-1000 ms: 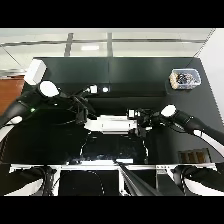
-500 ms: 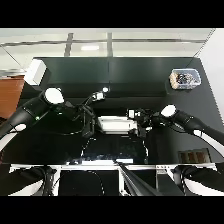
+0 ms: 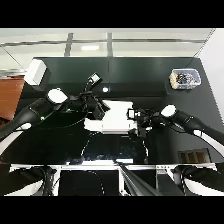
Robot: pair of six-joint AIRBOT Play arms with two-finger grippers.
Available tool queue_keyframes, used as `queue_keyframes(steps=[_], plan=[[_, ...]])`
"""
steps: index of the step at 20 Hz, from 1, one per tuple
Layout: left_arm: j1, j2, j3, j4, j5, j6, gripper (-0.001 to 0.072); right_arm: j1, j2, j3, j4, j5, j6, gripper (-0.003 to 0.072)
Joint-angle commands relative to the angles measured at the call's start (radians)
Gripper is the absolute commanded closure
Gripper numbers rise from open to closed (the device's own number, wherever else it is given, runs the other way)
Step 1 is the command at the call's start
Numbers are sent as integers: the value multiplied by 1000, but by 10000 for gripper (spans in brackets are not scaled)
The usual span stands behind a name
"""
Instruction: Fold the box and place the chain.
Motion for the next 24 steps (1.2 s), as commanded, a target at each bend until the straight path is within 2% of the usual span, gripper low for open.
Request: queue_keyframes(steps=[1, 7, 13, 16, 19, 21, 22, 24], plan=[[-10, -59, 0, 17, 48, -5, 684, 0, -1, 0, 2, 0, 0, 278], [-52, -144, 1, 45, 35, -12, 685, 0, -1, 0, 2, 0, 0, 278], [-49, -135, 6, 82, 39, -12, 685, 0, -1, 0, 2, 0, 0, 278], [-4, -58, 20, 164, 36, -23, 685, 0, -1, 0, 2, 0, 0, 278], [77, 84, 13, 283, -31, -117, 685, 0, -1, 0, 2, 0, 0, 278], [129, 185, -35, 338, -62, -139, 685, 0, -1, 0, 2, 0, 0, 278], [148, 227, -82, 307, -73, -92, 681, 0, -1, 0, 2, 0, 0, 277], [134, 251, -163, 285, -238, 283, 682, 0, -1, 0, 2, 0, 0, 278]])
